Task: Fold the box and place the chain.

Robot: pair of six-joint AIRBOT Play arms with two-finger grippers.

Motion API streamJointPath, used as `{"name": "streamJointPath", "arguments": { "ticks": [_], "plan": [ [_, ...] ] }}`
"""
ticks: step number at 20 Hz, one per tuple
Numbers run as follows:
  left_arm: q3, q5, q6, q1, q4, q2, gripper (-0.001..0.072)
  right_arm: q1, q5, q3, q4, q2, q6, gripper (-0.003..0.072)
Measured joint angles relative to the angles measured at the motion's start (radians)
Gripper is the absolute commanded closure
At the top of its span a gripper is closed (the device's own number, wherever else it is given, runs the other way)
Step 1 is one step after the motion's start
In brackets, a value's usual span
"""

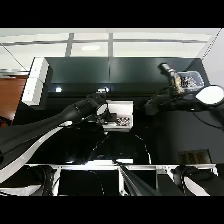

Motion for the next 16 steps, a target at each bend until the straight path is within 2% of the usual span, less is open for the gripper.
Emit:
{"name": "streamJointPath", "arguments": {
  "ticks": [4,6,9,10,11,12,16],
  "plan": [
    [0.0,0.0,0.0,0.0,0.0,0.0,0.0678,-0.177,0.098,-0.01,-0.187,0.037,0.046,0.0333],
    [0.0,0.0,0.003,0.0,0.0,-0.001,0.0678,-0.226,0.107,-0.049,-0.192,0.044,0.045,0.0333],
    [0.003,-0.003,0.014,0.002,-0.001,-0.003,0.0672,-0.261,0.1,-0.112,-0.108,0.048,-0.016,0.0333],
    [0.006,-0.007,0.015,0.003,-0.002,-0.004,0.0536,-0.267,0.1,-0.124,-0.09,0.049,-0.03,0.0333],
    [0.013,-0.014,0.017,0.004,-0.002,-0.005,0.0288,-0.272,0.094,-0.133,-0.074,0.05,-0.044,0.0333],
    [0.026,-0.028,0.017,0.004,-0.003,-0.004,0.0176,-0.274,0.095,-0.14,-0.064,0.05,-0.054,0.0333],
    [0.081,-0.078,0.02,-0.023,0.071,0.032,0.0176,-0.28,0.092,-0.152,-0.042,0.051,-0.081,0.0333]
  ]
}}
